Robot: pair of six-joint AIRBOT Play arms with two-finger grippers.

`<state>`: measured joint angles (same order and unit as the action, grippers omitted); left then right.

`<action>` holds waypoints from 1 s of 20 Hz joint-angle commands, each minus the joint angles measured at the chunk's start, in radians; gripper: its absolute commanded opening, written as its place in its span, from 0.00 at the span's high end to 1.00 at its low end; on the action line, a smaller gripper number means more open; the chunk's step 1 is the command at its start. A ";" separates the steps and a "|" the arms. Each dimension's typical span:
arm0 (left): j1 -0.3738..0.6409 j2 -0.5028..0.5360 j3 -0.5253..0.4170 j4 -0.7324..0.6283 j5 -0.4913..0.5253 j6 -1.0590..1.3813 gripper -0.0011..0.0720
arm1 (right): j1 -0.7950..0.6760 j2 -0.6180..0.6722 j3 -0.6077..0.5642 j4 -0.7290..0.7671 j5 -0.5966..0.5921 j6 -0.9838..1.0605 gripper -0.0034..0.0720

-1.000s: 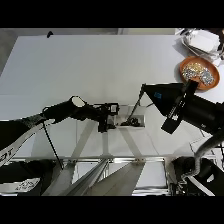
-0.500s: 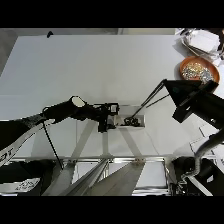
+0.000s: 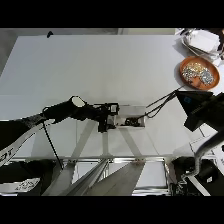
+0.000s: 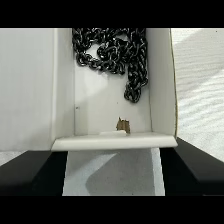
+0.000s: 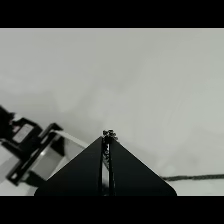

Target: Fold the box and place the chain.

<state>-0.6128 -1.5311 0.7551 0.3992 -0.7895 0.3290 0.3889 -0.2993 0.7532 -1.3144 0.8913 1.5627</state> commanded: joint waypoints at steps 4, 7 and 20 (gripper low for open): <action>0.000 0.000 0.000 0.000 0.000 0.000 0.55 | -0.003 -0.115 -0.009 0.268 0.024 -0.159 0.93; 0.000 0.000 0.000 0.000 0.000 0.000 0.55 | -0.003 -0.240 -0.009 0.283 0.019 -0.212 0.93; 0.000 0.000 0.000 0.000 0.000 0.000 0.55 | 0.169 -0.677 -0.011 0.307 0.032 -0.266 0.93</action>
